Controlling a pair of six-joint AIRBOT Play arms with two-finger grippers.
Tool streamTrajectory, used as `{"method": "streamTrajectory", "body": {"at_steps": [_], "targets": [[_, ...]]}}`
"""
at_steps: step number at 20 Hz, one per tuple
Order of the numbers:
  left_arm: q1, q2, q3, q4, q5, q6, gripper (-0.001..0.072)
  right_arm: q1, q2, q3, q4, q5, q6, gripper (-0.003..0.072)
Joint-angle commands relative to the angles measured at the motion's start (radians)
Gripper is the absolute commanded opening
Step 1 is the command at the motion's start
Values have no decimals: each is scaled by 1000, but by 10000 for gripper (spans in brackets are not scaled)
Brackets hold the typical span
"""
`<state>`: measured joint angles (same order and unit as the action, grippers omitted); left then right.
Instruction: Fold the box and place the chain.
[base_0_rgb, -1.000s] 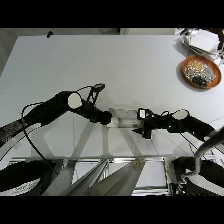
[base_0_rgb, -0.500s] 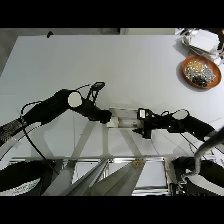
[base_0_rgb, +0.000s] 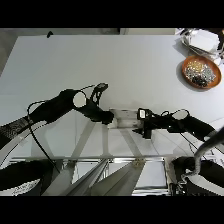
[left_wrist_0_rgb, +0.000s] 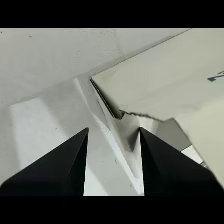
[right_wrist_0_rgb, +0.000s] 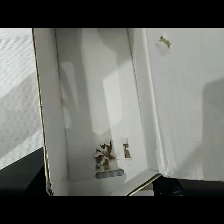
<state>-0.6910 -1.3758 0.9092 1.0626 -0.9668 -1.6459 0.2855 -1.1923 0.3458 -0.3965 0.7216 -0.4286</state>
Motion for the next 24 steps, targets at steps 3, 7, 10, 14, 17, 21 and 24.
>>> {"method": "streamTrajectory", "body": {"at_steps": [3,7,10,14,17,21,24], "targets": [[-10,-3,6,-2,-11,-5,353,0,1,0,1,0,1,466],[-48,-39,69,98,-87,-94,353,0,1,0,1,0,1,466],[-72,-73,119,125,-100,-140,353,0,1,0,1,-1,1,466],[-104,-76,133,200,-100,-254,352,0,1,0,1,0,1,466],[-132,-88,133,250,-87,-320,352,0,1,0,1,0,1,466],[-146,-132,138,250,-76,-356,334,0,1,0,1,-1,1,466],[-159,-148,148,253,-48,-367,311,0,1,0,1,-1,1,466]]}}
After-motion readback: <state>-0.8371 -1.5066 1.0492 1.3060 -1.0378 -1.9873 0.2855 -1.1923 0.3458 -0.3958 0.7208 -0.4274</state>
